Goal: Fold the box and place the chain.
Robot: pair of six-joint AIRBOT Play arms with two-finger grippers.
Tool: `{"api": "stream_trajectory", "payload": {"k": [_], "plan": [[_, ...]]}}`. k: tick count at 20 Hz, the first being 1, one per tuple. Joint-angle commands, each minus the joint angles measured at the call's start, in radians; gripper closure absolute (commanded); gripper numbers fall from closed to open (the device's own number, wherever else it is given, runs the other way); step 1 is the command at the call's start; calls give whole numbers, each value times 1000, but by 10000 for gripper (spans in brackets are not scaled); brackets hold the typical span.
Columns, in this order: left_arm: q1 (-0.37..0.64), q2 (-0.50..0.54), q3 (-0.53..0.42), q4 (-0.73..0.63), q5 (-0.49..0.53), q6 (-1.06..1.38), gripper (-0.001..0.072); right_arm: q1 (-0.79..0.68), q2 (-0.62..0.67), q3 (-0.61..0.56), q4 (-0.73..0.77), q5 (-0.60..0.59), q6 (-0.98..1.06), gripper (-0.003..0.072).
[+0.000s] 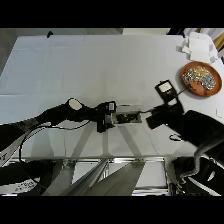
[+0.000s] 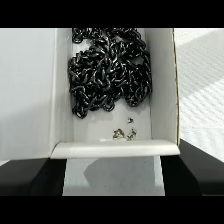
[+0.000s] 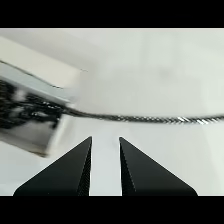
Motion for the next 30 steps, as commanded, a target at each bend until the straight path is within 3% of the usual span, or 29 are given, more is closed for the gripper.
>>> {"api": "stream_trajectory", "payload": {"k": [1, 4, 6, 7, 12, 16, 23, 30], "plan": [[0, 0, 0, 0, 0, 0, 437, -170, -3, 0, -3, 42, -78, 482], [0, 0, 0, 0, 0, 0, 437, -311, -118, 0, 8, -58, -79, 479], [0, 0, -1, 0, 0, 0, 437, -370, -232, 0, 14, -116, -103, 366], [0, 0, -1, 0, 0, 0, 437, -386, -291, 0, 20, -132, -132, 354], [0, 0, 0, 0, 0, 0, 437, -412, -480, 0, 38, -244, -153, 355], [0, 0, 0, 0, 0, 0, 437, -413, -491, 0, 135, -378, -153, 365], [0, 0, 0, 0, 0, 0, 437, -412, -491, 0, 146, -282, -92, 360], [0, 0, 0, 0, 0, 0, 437, -412, -497, 0, 143, -306, -21, 362]]}}
